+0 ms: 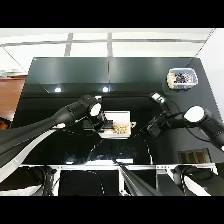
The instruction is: Fold the box and place the chain.
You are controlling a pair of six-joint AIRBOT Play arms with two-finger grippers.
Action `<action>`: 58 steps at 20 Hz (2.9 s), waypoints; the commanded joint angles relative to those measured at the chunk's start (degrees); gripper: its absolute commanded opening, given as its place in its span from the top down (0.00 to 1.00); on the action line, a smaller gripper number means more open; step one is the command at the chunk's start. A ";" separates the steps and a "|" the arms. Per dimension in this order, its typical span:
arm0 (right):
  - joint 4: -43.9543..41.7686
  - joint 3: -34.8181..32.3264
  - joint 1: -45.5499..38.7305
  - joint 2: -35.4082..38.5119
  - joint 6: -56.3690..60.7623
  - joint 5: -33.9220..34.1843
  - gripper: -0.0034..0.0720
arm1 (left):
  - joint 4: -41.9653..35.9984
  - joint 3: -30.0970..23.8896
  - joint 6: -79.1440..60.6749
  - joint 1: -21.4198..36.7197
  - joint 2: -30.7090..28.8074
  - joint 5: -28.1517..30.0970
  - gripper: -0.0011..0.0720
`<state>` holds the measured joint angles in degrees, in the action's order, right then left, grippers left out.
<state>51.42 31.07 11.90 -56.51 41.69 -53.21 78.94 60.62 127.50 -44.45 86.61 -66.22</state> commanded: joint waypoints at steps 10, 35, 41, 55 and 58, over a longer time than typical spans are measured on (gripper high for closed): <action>-21.40 -2.86 9.75 -10.51 -53.18 18.67 0.03 | 0.07 -0.02 0.02 0.00 -0.04 -0.02 0.94; -19.28 -2.86 9.73 -12.33 -45.94 19.91 0.93 | 0.04 -0.02 0.02 0.00 -0.04 -0.20 0.94; -15.67 -2.86 9.11 -6.45 -30.34 19.89 0.93 | 0.07 -0.02 0.02 0.00 -0.04 -0.28 0.94; -8.72 18.82 -4.57 12.81 1.53 -13.40 0.93 | 0.04 -0.02 0.02 0.00 -0.04 -0.31 0.94; -18.08 22.80 -4.52 12.81 3.21 -17.40 0.93 | 0.04 -0.02 0.02 0.00 -0.04 -0.31 0.94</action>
<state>40.53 49.15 7.92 -44.40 40.77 -63.72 78.96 60.62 127.55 -44.45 86.61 -66.59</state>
